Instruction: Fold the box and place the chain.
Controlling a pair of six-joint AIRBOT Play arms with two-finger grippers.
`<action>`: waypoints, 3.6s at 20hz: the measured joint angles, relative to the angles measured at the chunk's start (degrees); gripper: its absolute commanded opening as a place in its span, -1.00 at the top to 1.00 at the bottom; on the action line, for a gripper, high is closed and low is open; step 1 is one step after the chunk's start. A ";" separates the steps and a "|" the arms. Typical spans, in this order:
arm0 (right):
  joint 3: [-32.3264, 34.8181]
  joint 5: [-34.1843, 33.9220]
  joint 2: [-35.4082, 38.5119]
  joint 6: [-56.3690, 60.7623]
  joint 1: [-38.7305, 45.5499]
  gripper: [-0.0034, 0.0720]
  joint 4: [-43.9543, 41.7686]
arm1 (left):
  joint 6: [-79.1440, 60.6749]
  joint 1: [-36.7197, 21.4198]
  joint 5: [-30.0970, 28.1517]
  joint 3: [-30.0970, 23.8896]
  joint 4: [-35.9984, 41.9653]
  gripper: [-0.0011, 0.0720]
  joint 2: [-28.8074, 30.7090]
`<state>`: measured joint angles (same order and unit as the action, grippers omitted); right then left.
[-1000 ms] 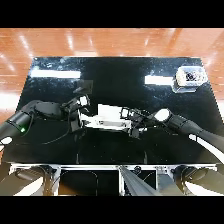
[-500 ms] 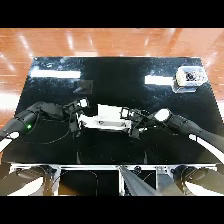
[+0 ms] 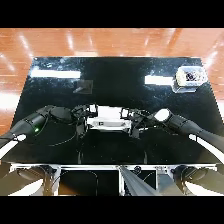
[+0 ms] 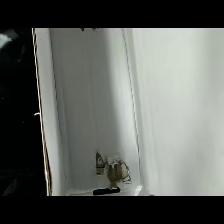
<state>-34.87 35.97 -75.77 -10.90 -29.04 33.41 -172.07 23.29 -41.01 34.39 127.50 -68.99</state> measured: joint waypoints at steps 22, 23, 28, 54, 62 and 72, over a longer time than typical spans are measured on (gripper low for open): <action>0.02 0.02 0.00 0.15 -0.07 -0.53 0.24 | 0.04 4.83 -0.28 1.25 0.74 0.63 -1.11; 0.02 0.02 0.00 0.17 -0.07 -0.53 0.24 | 0.02 5.05 -0.28 1.27 0.81 0.65 -1.11; 0.02 -0.02 0.00 0.22 -0.07 -0.53 0.15 | 0.02 5.46 -0.42 1.77 1.05 0.90 -1.11; 0.02 0.28 0.00 -0.04 -0.13 -0.53 0.24 | 10.14 -7.26 -9.27 3.54 -5.60 0.90 0.37; 0.02 -0.26 0.00 0.24 -0.13 -0.53 0.02 | 11.93 -7.54 -12.59 7.61 -5.73 -0.62 0.81; 0.02 -0.07 0.00 0.22 -0.13 -0.53 0.09 | 18.49 -7.21 -16.96 15.08 -8.11 -0.62 0.48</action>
<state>-34.85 35.90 -75.77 -10.68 -29.17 33.50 -153.58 16.08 -57.98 49.47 119.39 -68.51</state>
